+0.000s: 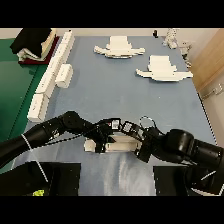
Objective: Fold the box.
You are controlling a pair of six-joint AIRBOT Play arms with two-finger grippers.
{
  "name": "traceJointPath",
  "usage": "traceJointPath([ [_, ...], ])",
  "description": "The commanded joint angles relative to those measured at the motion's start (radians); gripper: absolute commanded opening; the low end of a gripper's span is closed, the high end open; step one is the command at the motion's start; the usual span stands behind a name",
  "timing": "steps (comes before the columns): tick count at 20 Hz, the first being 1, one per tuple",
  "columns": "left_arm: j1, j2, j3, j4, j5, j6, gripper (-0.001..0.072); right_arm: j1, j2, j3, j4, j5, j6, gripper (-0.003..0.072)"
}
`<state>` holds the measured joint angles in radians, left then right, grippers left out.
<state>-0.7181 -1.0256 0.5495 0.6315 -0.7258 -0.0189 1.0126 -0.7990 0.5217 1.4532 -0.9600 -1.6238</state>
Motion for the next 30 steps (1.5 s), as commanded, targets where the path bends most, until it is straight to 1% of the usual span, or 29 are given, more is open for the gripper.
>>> traceJointPath([
  [1,0.001,0.000,0.001,0.000,0.000,0.000,0.0015,-0.229,0.030,-0.044,0.326,0.080,-0.542,0.0720],
  [4,0.001,0.000,0.001,0.000,0.000,0.000,0.0015,-0.432,0.031,-0.100,0.615,0.076,-0.931,0.0720],
  [6,0.001,0.000,0.001,0.000,0.000,0.000,0.0015,-0.493,0.022,-0.118,0.708,0.058,-1.092,0.0720],
  [7,0.001,0.000,0.001,0.000,0.000,0.000,0.0015,-0.500,0.014,-0.128,0.720,0.064,-1.123,0.0720],
  [9,0.001,0.000,0.001,0.000,0.001,0.000,0.0015,-0.500,-0.011,-0.142,0.729,0.075,-1.162,0.0720],
  [12,0.001,0.000,0.001,0.000,0.000,0.000,0.0015,-0.500,-0.050,-0.143,0.720,0.076,-1.155,0.0720],
  [15,0.001,0.000,0.001,0.000,0.000,0.000,0.0015,-0.500,-0.028,-0.141,0.674,0.070,-1.150,0.0720],
  [17,0.001,0.000,0.001,0.000,0.000,0.000,0.0015,-0.500,-0.025,-0.143,0.691,0.078,-1.181,0.0720],
  [20,0.001,0.000,0.001,0.000,0.000,0.000,0.0015,-0.501,-0.025,-0.181,0.764,0.147,-1.314,0.0720],
  [21,0.001,0.000,0.001,0.000,0.000,0.000,0.0015,-0.501,-0.025,-0.192,0.779,0.148,-1.329,0.0720],
  [26,0.001,0.000,0.001,0.000,0.000,0.000,0.0015,-0.500,-0.026,-0.209,0.779,0.145,-1.329,0.0720],
  [30,0.001,0.000,0.001,0.000,0.000,0.000,0.0015,-0.493,-0.058,-0.208,0.774,0.168,-1.329,0.0720],
])
